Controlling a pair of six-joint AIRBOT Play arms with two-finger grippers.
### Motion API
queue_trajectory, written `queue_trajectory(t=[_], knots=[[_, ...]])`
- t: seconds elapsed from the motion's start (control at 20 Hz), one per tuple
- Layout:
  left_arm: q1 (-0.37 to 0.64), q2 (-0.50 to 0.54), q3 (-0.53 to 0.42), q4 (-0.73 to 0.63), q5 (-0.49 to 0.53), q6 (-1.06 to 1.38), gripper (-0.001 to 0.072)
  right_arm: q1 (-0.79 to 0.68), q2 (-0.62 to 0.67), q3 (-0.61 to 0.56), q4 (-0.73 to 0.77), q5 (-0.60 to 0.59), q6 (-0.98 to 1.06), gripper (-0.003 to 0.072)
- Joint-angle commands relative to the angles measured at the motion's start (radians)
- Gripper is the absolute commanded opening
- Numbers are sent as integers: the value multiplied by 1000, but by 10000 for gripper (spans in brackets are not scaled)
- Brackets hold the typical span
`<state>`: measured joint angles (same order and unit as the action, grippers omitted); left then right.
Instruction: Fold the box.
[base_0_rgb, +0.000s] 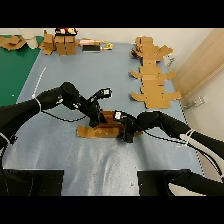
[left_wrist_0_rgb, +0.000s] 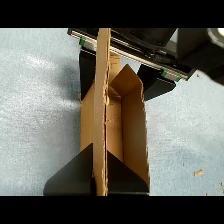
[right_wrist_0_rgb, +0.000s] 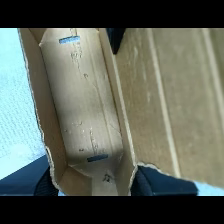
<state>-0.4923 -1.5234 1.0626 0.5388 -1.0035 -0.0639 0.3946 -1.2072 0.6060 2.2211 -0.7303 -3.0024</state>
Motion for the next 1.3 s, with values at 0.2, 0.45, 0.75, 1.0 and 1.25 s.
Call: queue_trajectory(t=[0.2,0.45,0.75,1.0,1.25], knots=[[-1,-1,0,0,1,0,14,0,-1,-1,-3,-4,0,512],[-1,-1,0,0,1,0,14,0,0,-1,-3,-13,0,617],[-1,-1,0,0,2,0,14,0,18,0,-3,-19,0,626],[-1,-1,0,1,1,0,14,0,18,2,-3,-15,0,626],[-1,-1,0,11,1,0,15,0,18,2,-3,-12,0,626]])
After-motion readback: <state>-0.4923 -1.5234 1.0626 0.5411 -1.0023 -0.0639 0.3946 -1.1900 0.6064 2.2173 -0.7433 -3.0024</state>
